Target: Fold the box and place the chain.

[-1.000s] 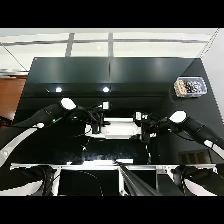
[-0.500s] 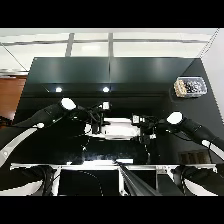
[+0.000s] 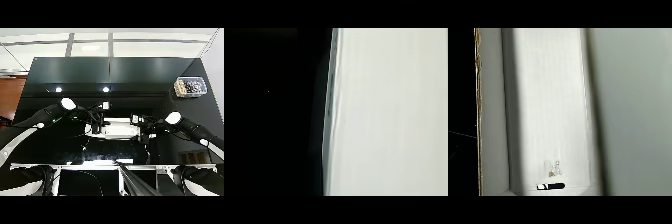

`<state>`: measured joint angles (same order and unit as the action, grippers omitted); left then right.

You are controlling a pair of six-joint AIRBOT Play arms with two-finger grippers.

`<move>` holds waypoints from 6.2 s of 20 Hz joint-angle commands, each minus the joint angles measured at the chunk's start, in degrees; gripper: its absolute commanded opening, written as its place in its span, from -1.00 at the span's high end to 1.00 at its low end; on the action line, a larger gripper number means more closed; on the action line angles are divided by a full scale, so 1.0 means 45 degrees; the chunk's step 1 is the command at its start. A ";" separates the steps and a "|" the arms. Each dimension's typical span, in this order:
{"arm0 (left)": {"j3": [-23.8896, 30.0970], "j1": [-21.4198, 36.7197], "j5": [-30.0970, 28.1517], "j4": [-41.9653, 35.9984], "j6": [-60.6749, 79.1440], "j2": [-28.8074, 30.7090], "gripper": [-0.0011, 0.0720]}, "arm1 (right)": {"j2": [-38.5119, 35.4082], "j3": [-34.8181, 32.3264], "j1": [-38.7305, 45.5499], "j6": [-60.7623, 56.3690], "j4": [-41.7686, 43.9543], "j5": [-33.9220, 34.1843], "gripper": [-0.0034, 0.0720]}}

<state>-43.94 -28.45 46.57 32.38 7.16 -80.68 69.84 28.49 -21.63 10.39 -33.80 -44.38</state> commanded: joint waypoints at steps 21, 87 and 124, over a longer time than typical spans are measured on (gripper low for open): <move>0.0005 0.0073 0.4274 0.7562 -0.9544 0.5348 0.38 | 0.0019 0.0000 -0.0010 -0.0039 -0.0121 0.0010 -0.24; 0.2934 -0.2205 -0.3487 -0.0641 -0.2720 0.2934 0.53 | 0.0019 0.0000 -0.0010 -0.0044 -0.0117 0.0010 -0.24; 0.4624 0.4158 0.2074 -0.1535 -1.5572 0.1428 0.90 | 0.0019 0.0000 -0.0010 -0.0044 -0.0117 0.0010 -0.24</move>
<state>-22.85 -5.76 56.86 32.99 -67.66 -69.76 69.89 28.49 -21.63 10.20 -34.33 -44.34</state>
